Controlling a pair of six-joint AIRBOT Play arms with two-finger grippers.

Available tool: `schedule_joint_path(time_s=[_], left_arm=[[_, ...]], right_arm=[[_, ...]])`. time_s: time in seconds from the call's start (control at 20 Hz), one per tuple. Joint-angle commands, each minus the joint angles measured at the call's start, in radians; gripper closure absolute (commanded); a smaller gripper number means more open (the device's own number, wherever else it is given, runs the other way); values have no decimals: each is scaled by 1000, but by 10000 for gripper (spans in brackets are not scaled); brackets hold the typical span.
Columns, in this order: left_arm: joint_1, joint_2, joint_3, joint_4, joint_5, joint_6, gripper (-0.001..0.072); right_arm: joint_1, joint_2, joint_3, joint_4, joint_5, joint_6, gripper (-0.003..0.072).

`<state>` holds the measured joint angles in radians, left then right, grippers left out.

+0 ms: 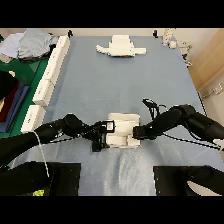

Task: Fold the box.

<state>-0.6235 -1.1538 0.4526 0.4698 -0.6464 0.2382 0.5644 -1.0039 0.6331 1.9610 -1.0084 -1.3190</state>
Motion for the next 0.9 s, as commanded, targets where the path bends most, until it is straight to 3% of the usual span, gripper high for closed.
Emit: schedule_joint_path(time_s=[0.0, 0.4, 0.7, 0.75, 0.8, 0.85], left_arm=[[0, 1, 0, 0, 0, 0, 161], [0, 1, 0, 0, 0, 0, 161], [0, 1, 0, 0, 0, 0, 161], [0, 1, 0, 0, 0, 0, 160], [0, 1, 0, 0, 0, 0, 160], [0, 1, 0, 0, 0, 0, 161]], right_arm=[[132, -36, 90, -234, -20, 323, 277], [323, -215, 236, -397, -199, 656, 277], [353, -291, 238, -451, -210, 717, 281], [352, -292, 238, -458, -210, 717, 373], [352, -292, 238, -466, -210, 717, 397], [352, -292, 238, -470, -210, 716, 567]])
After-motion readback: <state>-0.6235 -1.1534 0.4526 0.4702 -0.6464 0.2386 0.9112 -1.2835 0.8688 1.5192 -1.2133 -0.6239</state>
